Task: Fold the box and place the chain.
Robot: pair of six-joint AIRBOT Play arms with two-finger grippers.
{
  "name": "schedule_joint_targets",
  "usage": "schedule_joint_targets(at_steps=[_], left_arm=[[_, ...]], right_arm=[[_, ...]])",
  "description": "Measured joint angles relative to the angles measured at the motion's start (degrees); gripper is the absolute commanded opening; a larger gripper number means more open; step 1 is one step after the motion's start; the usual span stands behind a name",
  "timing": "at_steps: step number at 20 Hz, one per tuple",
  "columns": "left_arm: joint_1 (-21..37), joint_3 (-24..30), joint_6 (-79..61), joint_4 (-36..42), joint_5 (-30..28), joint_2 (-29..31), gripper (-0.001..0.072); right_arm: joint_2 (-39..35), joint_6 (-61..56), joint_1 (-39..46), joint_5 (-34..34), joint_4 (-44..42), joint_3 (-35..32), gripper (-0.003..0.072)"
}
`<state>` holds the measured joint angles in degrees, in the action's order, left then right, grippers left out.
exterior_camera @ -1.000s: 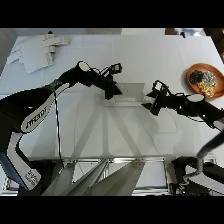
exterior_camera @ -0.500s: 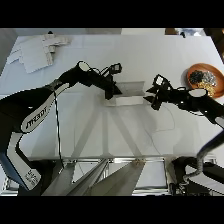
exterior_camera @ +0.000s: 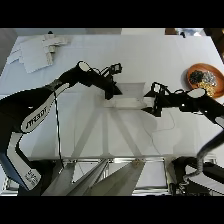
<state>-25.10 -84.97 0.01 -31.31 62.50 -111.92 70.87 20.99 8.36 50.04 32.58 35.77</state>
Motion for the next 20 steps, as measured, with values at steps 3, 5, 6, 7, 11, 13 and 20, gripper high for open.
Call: schedule_joint_targets(at_steps=[3,5,6,7,11,13,20], left_arm=[[0.0,0.0,0.02,0.0,-0.04,0.0,0.0011],[0.0,0.0,0.02,0.0,-0.07,0.0,0.0011],[0.0,0.0,0.02,0.0,-0.07,0.0,0.0011],[0.0,0.0,0.02,0.0,-0.07,0.0,0.0011],[0.0,0.0,0.02,0.0,-0.09,0.0,0.0011],[0.0,0.0,0.02,0.02,-0.09,0.0,0.0011],[0.0,0.0,0.02,0.02,-0.11,0.0,0.0011]], right_arm=[[0.0,-0.02,0.0,0.74,0.74,0.0,0.0697],[0.0,-0.02,0.0,1.05,0.98,0.0,0.0697],[0.0,0.0,0.0,1.11,1.07,0.0,0.0697],[0.0,-0.02,0.0,1.22,1.16,0.0,0.0697],[0.0,-0.11,0.0,1.36,0.92,0.0,0.0705],[0.0,-0.68,0.0,1.6,0.48,0.0,0.0711],[-4.39,-2.6,0.0,2.69,1.33,0.0,0.0697]])
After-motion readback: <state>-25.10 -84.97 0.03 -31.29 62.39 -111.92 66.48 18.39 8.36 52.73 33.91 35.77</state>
